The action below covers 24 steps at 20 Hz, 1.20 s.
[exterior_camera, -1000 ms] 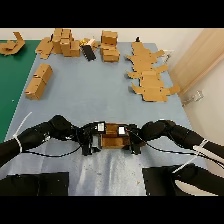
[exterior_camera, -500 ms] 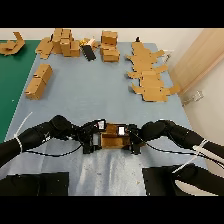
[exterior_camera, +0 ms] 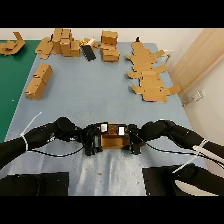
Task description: Fold the box.
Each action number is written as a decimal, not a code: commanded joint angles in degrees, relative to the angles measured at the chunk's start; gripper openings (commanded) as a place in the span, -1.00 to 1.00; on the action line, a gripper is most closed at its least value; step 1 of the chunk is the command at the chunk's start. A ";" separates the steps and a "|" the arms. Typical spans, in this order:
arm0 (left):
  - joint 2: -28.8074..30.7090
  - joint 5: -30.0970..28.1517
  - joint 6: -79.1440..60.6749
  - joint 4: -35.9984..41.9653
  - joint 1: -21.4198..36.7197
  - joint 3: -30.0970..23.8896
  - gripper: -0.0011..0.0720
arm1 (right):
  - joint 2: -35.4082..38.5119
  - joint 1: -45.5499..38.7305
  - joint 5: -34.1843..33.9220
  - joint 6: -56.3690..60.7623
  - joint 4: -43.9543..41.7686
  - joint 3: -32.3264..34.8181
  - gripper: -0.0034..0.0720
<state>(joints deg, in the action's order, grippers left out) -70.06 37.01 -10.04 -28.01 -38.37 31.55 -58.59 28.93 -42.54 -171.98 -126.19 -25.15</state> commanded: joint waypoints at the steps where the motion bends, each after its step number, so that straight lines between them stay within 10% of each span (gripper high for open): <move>1: -1.01 -0.57 -0.13 0.04 -0.24 0.70 0.94 | -0.02 0.00 0.02 0.02 0.00 0.00 0.41; 17: -1.55 -2.56 -0.02 0.00 -1.66 1.49 0.93 | -0.02 0.00 0.02 0.02 -0.02 -0.02 0.41; 19: -1.62 -2.49 -0.02 -0.02 -1.66 1.49 0.46 | -0.02 0.00 0.02 0.02 -0.02 0.00 0.41; 24: -1.64 -2.49 -0.02 0.00 -1.66 1.49 0.44 | -0.02 0.00 0.02 0.02 -0.02 -0.02 0.41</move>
<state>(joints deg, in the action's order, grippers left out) -71.66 34.79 -10.09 -27.99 -40.01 32.99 -58.59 28.93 -42.54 -171.96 -126.19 -25.15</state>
